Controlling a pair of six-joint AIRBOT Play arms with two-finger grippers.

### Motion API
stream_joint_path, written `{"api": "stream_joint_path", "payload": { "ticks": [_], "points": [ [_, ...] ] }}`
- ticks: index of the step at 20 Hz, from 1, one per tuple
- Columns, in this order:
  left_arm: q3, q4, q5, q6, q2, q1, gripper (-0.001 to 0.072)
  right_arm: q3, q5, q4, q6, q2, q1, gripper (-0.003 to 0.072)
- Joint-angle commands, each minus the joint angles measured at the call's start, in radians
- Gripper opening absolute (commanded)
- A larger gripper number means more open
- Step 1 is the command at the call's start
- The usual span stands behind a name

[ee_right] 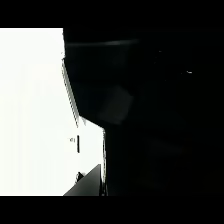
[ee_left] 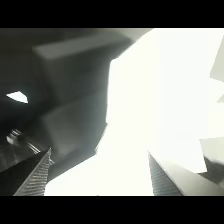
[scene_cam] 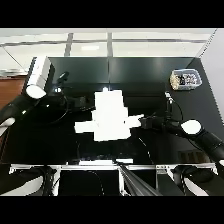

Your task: Fold the box and place the chain.

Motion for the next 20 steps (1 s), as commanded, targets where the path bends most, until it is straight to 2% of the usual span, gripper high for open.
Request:
{"api": "stream_joint_path", "payload": {
  "ticks": [1, 3, 6, 8, 9, 10, 13, 15, 18, 19, 20],
  "points": [
    [0.117, -0.103, -0.125, 0.151, -0.187, -0.009, 0.0663, -0.005, -0.008, 0.004, 0.003, 0.001, 0.013, 0.0013],
    [0.168, -0.124, -0.195, 0.226, -0.267, -0.008, 0.0661, -0.005, -0.008, 0.004, 0.002, 0.001, 0.013, 0.0013],
    [0.25, -0.15, -0.419, 0.372, -0.39, -0.01, 0.0614, -0.005, 0.0, 0.003, -0.001, 0.001, 0.013, 0.0014],
    [0.287, -0.134, -0.511, 0.444, -0.443, -0.011, 0.0485, -0.005, 0.011, 0.003, -0.001, 0.001, 0.013, 0.0014],
    [0.3, -0.126, -0.523, 0.477, -0.457, -0.011, 0.0466, -0.005, 0.015, 0.003, -0.001, 0.001, 0.013, 0.0013],
    [0.307, -0.118, -0.523, 0.526, -0.463, -0.015, 0.0371, -0.005, 0.019, 0.002, -0.001, 0.001, 0.013, 0.0014],
    [0.332, -0.113, -0.526, 0.628, -0.475, -0.037, 0.0215, -0.005, 0.024, 0.001, -0.001, 0.001, 0.013, 0.0013],
    [0.358, -0.09, -0.546, 0.647, -0.485, -0.055, 0.0215, -0.005, 0.029, 0.0, -0.001, 0.001, 0.013, 0.0014],
    [0.393, 0.02, -0.55, 0.647, -0.489, -0.093, 0.0212, -0.005, 0.029, 0.0, -0.001, 0.001, 0.013, 0.0014],
    [0.398, 0.044, -0.552, 0.647, -0.489, -0.103, 0.015, -0.005, 0.029, 0.0, -0.001, 0.001, 0.013, 0.0014],
    [0.401, 0.062, -0.549, 0.647, -0.489, -0.11, 0.0137, -0.005, 0.028, 0.0, -0.001, 0.001, 0.013, 0.0014]
  ]
}}
